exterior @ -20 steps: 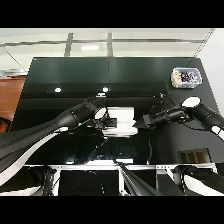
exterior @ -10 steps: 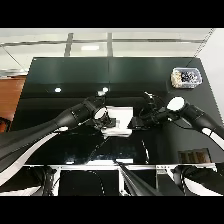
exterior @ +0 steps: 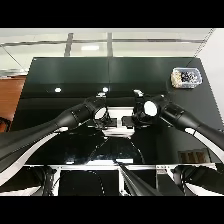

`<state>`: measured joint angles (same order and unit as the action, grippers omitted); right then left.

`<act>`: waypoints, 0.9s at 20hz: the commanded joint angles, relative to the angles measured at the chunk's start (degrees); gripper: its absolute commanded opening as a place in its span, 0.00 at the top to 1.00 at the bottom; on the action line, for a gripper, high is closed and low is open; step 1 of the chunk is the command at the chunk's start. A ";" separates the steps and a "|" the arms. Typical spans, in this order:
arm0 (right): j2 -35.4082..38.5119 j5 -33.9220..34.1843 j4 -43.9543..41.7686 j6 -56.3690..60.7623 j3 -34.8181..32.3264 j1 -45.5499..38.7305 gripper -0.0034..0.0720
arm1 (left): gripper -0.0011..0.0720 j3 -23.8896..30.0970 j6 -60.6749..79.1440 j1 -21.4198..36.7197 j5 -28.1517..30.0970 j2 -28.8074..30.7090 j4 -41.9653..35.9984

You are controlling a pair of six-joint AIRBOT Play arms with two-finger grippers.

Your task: Fold the box and place the chain.

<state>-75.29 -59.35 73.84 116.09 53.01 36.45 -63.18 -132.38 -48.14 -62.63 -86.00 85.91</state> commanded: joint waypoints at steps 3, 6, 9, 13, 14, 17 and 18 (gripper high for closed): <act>-3.04 -4.17 10.08 11.93 1.99 2.84 0.47 | 0.95 -0.04 -0.07 -0.02 -0.42 -0.02 0.39; -3.56 -4.46 9.64 12.04 1.99 2.86 0.47 | 0.95 -0.04 -0.07 -0.02 -0.42 -0.02 0.39; -3.63 -4.22 9.73 13.05 1.99 2.86 0.47 | 0.95 -0.04 -0.07 -0.02 -0.42 -0.02 0.39; -4.33 -3.80 9.18 13.20 2.01 3.26 0.47 | 0.95 -0.04 -0.09 -0.02 -0.42 -0.02 0.39; -4.52 -3.72 9.22 13.18 2.01 3.54 0.47 | 0.95 -0.04 -0.07 -0.02 -0.42 -0.02 0.39; -5.20 -3.56 8.87 13.14 2.03 3.67 0.59 | 0.95 -0.04 -0.07 -0.02 -0.44 -0.02 0.39; -5.29 -3.28 8.70 13.11 2.03 3.67 0.67 | 0.95 -0.04 -0.07 -0.02 -0.44 -0.02 0.39</act>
